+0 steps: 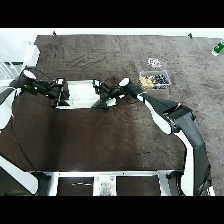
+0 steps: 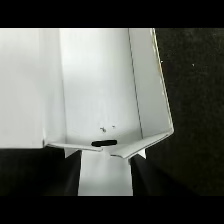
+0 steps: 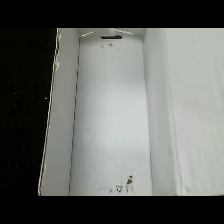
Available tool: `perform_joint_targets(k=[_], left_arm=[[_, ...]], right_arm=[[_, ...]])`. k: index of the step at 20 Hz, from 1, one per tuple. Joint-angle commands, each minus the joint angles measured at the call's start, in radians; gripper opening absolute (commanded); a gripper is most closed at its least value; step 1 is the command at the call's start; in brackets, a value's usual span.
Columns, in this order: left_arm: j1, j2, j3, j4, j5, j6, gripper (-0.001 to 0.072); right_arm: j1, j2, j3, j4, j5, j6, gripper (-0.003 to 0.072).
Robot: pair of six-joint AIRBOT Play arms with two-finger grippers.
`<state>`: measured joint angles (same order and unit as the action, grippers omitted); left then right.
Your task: Fold the box and place the chain.
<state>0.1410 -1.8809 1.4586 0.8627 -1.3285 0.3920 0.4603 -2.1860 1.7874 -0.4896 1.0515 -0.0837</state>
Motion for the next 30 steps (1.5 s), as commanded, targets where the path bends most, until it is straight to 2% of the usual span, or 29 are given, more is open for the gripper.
perform_joint_targets(k=[1, 2, 9, 10, 11, 12, 26, 27, 28, 30], left_arm=[[-0.005, 0.000, 0.000, -0.039, 0.001, 0.012, 0.0244], [-0.010, 0.000, 0.000, -0.040, 0.001, 0.019, 0.0100], [-0.043, -0.002, 0.000, -0.080, -0.011, 0.028, 0.0102], [-0.046, -0.002, 0.000, -0.079, -0.011, 0.028, 0.0135], [-0.046, -0.002, -0.001, -0.084, -0.020, 0.028, 0.0374], [-0.046, -0.002, 0.000, -0.086, -0.022, 0.027, 0.0421], [-0.044, -0.001, 0.000, -0.058, -0.047, -0.023, 0.0414], [-0.039, -0.001, 0.000, -0.048, -0.049, -0.026, 0.0336], [-0.033, 0.000, 0.000, -0.044, -0.060, -0.025, 0.0198], [-0.012, 0.003, 0.001, -0.035, -0.088, -0.025, 0.0167]], right_arm=[[0.000, 0.000, 0.000, 0.000, 0.000, 0.000, 0.0586], [0.000, 0.000, 0.000, 0.000, 0.000, 0.000, 0.0586], [0.000, 0.000, 0.000, 0.000, 0.000, 0.000, 0.0586], [0.000, 0.000, 0.000, 0.000, 0.000, 0.000, 0.0586], [0.000, 0.000, 0.000, 0.000, 0.001, 0.000, 0.0586], [0.000, 0.000, 0.000, 0.000, 0.001, 0.000, 0.0586], [0.000, 0.000, 0.000, 0.000, 0.000, 0.000, 0.0586], [0.000, 0.000, 0.000, 0.000, 0.000, 0.000, 0.0586], [0.000, 0.000, 0.000, 0.000, 0.000, 0.000, 0.0586], [0.000, 0.000, 0.000, 0.000, 0.000, 0.000, 0.0586]])
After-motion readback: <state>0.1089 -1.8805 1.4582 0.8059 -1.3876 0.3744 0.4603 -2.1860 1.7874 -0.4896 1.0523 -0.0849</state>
